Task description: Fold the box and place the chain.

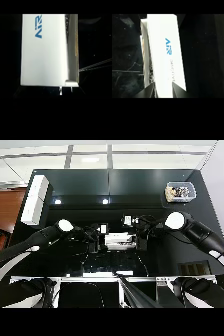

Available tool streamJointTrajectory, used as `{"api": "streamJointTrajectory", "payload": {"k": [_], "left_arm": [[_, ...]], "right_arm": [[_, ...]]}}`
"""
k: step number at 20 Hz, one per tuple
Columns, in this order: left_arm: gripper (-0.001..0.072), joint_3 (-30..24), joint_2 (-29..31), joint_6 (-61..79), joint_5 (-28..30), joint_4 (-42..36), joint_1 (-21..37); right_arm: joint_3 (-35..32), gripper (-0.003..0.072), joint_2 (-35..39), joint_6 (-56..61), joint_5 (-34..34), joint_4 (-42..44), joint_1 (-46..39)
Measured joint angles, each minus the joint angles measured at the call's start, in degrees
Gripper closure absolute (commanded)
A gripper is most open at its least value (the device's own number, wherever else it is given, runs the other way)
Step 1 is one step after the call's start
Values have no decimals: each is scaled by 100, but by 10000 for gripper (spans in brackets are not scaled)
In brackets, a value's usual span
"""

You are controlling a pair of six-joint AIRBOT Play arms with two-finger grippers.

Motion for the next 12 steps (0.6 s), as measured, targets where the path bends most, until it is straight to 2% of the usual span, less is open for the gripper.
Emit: {"api": "streamJointTrajectory", "payload": {"k": [3,4,5,12], "left_arm": [[309,0,0,15,0,2,0],[309,0,0,15,0,2,0],[308,0,0,13,-2,0,0],[309,0,0,0,-4,2,0]], "right_arm": [[-68,460,0,-17,28,22,7],[-96,407,0,-20,28,28,7],[-125,302,0,-17,44,42,7],[-197,305,2,-20,-42,22,7]]}}
